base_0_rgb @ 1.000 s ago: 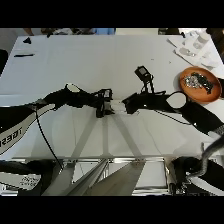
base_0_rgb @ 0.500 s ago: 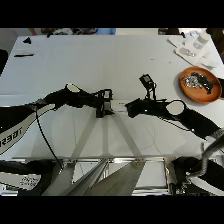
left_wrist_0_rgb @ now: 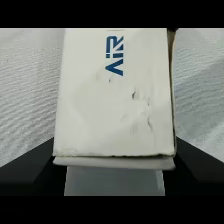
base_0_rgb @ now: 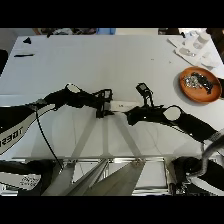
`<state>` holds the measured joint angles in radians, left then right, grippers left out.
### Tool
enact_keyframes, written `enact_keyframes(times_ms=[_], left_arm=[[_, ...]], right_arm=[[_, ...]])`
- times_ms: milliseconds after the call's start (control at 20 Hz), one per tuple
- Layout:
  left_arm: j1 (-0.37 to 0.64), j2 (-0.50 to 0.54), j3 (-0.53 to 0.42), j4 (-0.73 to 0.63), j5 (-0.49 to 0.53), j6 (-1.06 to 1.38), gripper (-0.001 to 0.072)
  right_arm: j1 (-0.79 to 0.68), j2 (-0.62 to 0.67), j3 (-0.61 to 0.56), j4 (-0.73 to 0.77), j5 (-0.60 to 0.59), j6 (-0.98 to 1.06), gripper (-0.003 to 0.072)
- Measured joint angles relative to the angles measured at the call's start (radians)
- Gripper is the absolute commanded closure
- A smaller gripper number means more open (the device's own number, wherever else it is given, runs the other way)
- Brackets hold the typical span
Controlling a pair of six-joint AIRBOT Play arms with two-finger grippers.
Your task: Fold the box and place the chain.
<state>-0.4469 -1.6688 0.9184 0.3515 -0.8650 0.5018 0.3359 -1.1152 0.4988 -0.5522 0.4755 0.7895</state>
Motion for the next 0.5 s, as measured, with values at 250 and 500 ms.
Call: enact_keyframes(times_ms=[250,500], left_arm=[[0.001,0.0,0.0,-0.004,0.01,0.003,0.0362],[0.0,0.0,0.0,0.003,-0.002,0.007,0.0362]], right_arm=[[0.0,0.023,-0.001,0.033,-0.053,-0.001,0.0676],[0.0,0.075,0.0,0.059,-0.092,-0.003,0.0679]])
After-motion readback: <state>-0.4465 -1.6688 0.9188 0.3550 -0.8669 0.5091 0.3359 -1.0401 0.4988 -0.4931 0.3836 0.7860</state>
